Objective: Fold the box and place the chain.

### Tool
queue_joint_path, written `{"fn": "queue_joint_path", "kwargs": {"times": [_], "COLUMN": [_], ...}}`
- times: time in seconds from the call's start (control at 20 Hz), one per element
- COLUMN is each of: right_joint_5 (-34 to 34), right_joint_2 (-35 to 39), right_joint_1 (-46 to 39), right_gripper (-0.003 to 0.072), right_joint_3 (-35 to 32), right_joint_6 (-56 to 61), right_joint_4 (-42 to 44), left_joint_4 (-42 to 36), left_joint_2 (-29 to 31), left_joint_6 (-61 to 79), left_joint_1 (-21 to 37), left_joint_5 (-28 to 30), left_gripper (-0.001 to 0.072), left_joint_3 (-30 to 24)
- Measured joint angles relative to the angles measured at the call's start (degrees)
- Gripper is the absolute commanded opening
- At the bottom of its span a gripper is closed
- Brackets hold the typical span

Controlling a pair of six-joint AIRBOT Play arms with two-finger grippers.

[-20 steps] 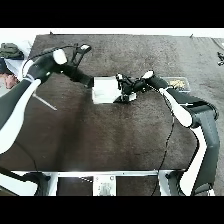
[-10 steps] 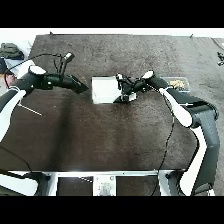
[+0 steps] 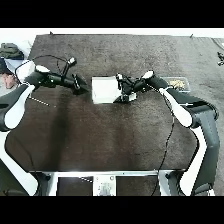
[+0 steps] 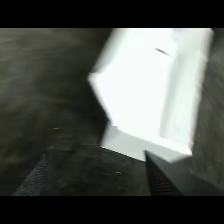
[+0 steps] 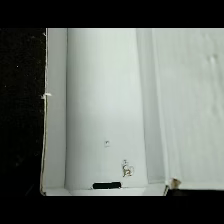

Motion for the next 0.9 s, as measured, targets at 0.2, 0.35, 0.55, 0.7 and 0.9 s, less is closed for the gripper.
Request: {"fn": "queue_joint_path", "kwargs": {"times": [0.2, 0.35, 0.55, 0.7, 0.9], "right_joint_5": [0.02, 0.02, 0.02, 0.02, 0.02], "right_joint_2": [0.00, 0.00, 0.02, 0.02, 0.02], "right_joint_1": [0.00, 0.00, -0.07, -0.02, 0.00], "right_gripper": [0.0319, 0.0319, 0.0319, 0.0319, 0.0319], "right_joint_3": [0.00, 0.00, 0.00, 0.00, 0.00], "right_joint_6": [0.00, 0.00, 0.02, 0.02, 0.00], "right_joint_4": [0.00, 0.00, -0.02, -0.04, -0.02], "left_joint_4": [0.11, -1.36, -2.62, -3.28, -4.07], "left_joint_2": [-1.55, -1.88, -2.03, -2.08, -2.10], "left_joint_6": [10.58, 14.84, 18.47, 19.76, 20.59], "left_joint_1": [-0.74, -1.68, -2.38, -2.54, -2.75], "left_joint_5": [-3.13, -3.76, -3.17, -2.49, -0.39], "left_gripper": [0.0702, 0.0701, 0.0700, 0.0700, 0.0700], "left_joint_3": [-2.19, -3.74, -4.52, -4.68, -4.74]}}
